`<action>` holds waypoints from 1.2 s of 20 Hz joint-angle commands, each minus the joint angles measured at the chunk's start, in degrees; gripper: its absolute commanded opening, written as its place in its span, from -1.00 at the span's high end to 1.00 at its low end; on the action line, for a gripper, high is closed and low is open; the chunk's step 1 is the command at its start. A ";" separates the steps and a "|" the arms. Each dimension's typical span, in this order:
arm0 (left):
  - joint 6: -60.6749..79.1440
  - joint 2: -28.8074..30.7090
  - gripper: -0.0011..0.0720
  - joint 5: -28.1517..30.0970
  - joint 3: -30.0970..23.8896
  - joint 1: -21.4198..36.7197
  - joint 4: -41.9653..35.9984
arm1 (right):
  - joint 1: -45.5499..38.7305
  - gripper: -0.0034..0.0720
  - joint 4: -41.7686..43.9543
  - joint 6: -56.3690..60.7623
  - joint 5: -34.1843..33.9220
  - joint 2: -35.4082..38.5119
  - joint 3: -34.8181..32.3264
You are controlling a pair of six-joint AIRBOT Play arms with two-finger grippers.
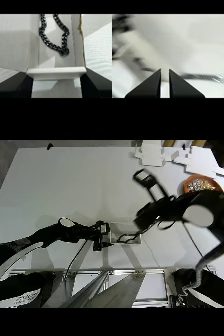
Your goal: Fold the box and place the chain.
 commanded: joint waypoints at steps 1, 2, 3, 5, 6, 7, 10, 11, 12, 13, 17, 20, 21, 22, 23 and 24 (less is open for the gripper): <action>0.00 -0.04 0.27 0.02 0.00 -0.02 0.00 | -12.17 0.64 -5.01 0.98 3.69 -1.86 0.50; 0.02 -0.04 0.27 0.02 0.00 -0.02 0.00 | -15.74 0.64 -5.01 0.98 2.78 -2.71 -1.01; 0.02 -0.04 0.27 0.02 0.00 -0.02 0.00 | -19.30 0.64 -5.01 0.98 1.18 -3.65 -3.13; 0.02 -0.04 0.27 0.02 0.00 -0.02 0.00 | -24.90 0.60 -5.01 0.81 -1.95 -5.95 -7.13; 0.02 -0.04 0.27 0.02 0.00 -0.02 0.00 | -26.73 0.52 -4.92 0.87 -4.42 -7.06 -8.90; 0.02 -0.04 0.27 0.02 0.00 -0.02 0.00 | -28.04 0.36 -4.11 0.83 -7.19 -8.31 -10.47; 0.02 -0.04 0.27 0.02 0.00 -0.02 0.00 | -28.46 0.22 -3.21 0.76 -11.43 -12.22 -12.20; 0.02 -0.04 0.27 0.02 0.00 -0.02 0.00 | -28.46 0.04 -2.78 0.74 -11.98 -13.94 -12.20; 0.02 -0.04 0.27 0.02 0.00 -0.02 0.00 | -28.28 -0.02 -2.82 0.74 -12.07 -15.63 -12.20; 0.02 -0.04 0.27 0.02 0.00 -0.02 0.00 | -28.28 -0.02 -2.75 0.74 -12.17 -17.11 -12.20; 0.02 -0.04 0.27 0.02 0.00 -0.02 0.00 | -28.28 0.01 -2.60 0.74 -12.72 -20.94 -12.22; 0.02 -0.04 0.27 0.02 0.00 -0.02 0.00 | -28.28 0.01 -2.64 0.74 -13.33 -21.92 -12.20; 0.00 -0.04 0.27 0.02 0.00 -0.02 0.00 | -28.28 0.07 -2.91 0.74 -13.33 -22.32 -12.20; 0.02 -0.04 0.27 0.02 0.00 -0.02 0.00 | -28.28 0.13 -2.86 0.76 -13.33 -22.71 -12.22; 0.02 -0.04 0.27 0.02 0.00 -0.02 0.00 | -28.17 0.13 -2.86 0.76 -13.29 -22.95 -12.22; 0.02 -0.04 0.27 0.02 0.00 -0.02 0.00 | -27.91 0.14 -2.86 0.76 -13.25 -23.08 -12.22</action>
